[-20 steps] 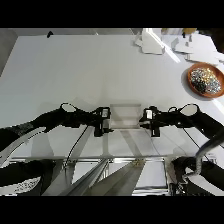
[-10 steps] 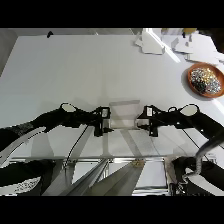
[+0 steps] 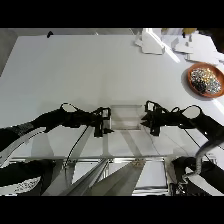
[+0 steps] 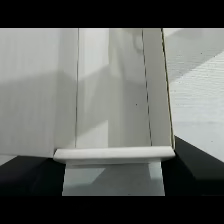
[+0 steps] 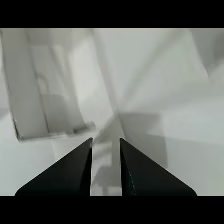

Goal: Fold the box and place the chain.

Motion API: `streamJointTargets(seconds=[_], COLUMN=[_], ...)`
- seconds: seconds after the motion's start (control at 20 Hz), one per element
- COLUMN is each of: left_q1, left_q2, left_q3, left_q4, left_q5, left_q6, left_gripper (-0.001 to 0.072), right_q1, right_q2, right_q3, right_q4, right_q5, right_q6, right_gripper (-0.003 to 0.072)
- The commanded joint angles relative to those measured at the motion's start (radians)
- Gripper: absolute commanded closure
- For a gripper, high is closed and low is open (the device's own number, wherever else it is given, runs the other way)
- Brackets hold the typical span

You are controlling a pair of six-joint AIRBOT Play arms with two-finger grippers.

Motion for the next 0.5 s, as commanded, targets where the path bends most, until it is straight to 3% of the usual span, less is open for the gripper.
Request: streamJointTargets(seconds=[0.0, 0.05, 0.1, 0.35, 0.45], left_q1=[0.000, 0.000, 0.000, 0.000, 0.000], left_q2=[0.001, 0.001, 0.001, 0.001, 0.001], left_q3=[0.000, 0.000, 0.000, 0.000, 0.000], left_q4=[-0.001, -0.001, -0.001, -0.001, -0.001], left_q5=[0.004, 0.004, 0.004, 0.004, 0.004], left_q6=[-0.001, -0.001, -0.001, -0.001, -0.001], left_gripper=[0.0501, 0.0501, 0.0501, 0.0501, 0.0501], right_q1=[-0.086, -0.114, -0.138, -0.225, -0.228], right_q2=[0.109, 0.136, 0.151, 0.107, 0.066], right_q3=[0.030, 0.040, 0.045, 0.045, 0.045], right_q4=[-0.220, -0.213, -0.213, -0.368, -0.375], right_q5=[0.003, 0.015, 0.017, 0.050, 0.083], right_q6=[0.432, 0.504, 0.580, 0.993, 1.069], right_gripper=[0.0520, 0.0567, 0.0666, 0.0668, 0.0668])
